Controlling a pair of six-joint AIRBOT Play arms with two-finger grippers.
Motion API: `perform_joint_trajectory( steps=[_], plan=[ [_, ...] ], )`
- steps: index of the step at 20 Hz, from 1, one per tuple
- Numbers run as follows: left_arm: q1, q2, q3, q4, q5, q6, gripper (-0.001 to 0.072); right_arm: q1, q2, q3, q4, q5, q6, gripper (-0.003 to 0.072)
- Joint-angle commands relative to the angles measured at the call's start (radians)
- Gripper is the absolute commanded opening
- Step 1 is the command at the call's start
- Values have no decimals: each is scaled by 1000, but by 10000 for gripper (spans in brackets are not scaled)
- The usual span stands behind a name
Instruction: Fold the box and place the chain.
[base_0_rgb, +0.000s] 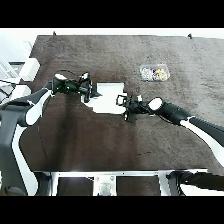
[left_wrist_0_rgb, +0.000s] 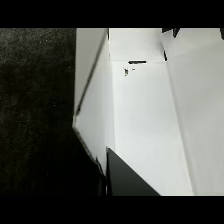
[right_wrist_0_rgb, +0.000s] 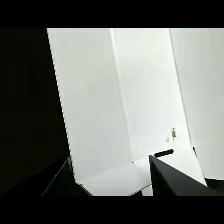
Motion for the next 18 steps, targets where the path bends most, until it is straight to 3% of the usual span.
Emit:
perform_joint_trajectory(
  steps=[1,13,18],
  plan=[
    [0,0,0,0,0,0,22,-5,26,4,38,-63,3,559],
    [0,0,0,0,0,0,22,-53,27,31,37,-122,-18,559],
    [0,-1,0,0,0,0,22,-80,17,34,111,-58,-64,559]
  ],
)
